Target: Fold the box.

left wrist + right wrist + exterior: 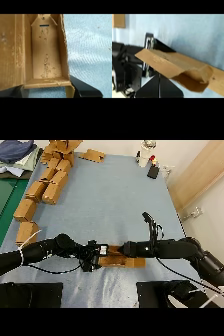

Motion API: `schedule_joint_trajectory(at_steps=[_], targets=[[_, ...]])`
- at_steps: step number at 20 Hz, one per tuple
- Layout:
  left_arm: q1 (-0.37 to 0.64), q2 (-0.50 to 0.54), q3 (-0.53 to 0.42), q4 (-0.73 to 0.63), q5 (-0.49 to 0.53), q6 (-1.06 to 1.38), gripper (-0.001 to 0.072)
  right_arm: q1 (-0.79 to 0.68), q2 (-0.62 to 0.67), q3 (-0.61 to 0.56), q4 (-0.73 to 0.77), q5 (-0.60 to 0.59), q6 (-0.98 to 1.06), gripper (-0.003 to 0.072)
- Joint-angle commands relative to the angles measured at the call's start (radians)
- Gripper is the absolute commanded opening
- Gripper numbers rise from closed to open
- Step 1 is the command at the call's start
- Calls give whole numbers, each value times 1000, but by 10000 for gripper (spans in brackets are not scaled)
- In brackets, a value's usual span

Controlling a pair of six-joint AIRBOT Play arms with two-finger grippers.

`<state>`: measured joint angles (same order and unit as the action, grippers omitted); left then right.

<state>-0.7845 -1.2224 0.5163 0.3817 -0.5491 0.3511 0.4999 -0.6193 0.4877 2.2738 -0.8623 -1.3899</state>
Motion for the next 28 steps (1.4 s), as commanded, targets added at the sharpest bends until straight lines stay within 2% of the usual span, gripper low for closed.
schedule_joint_trajectory(at_steps=[1, 5, 9, 20, 22, 24, 26, 28], targets=[[0, 0, 0, 0, 0, 0, 512, 1, -103, 1, 20, 187, 5, 5], [0, 0, 0, 0, 0, 0, 512, 1, -280, 1, 19, 278, -69, 4], [0, 0, 0, 0, 0, 0, 512, 1, -410, 1, 19, 278, -141, 5], [0, 0, 0, 0, 0, 0, 512, 1, -422, 1, 9, 279, -175, 4], [1, 0, 0, 0, 0, 0, 512, -2, -397, 13, -10, 282, -186, 2], [0, 0, 0, 0, 0, 0, 512, -5, -313, 56, -94, 253, -185, 1], [1, 0, 0, 0, 0, 0, 512, -8, -198, 107, -227, 147, -179, 1], [0, 0, 0, 0, 0, 0, 512, -8, -73, 123, -328, -39, -150, 1]])
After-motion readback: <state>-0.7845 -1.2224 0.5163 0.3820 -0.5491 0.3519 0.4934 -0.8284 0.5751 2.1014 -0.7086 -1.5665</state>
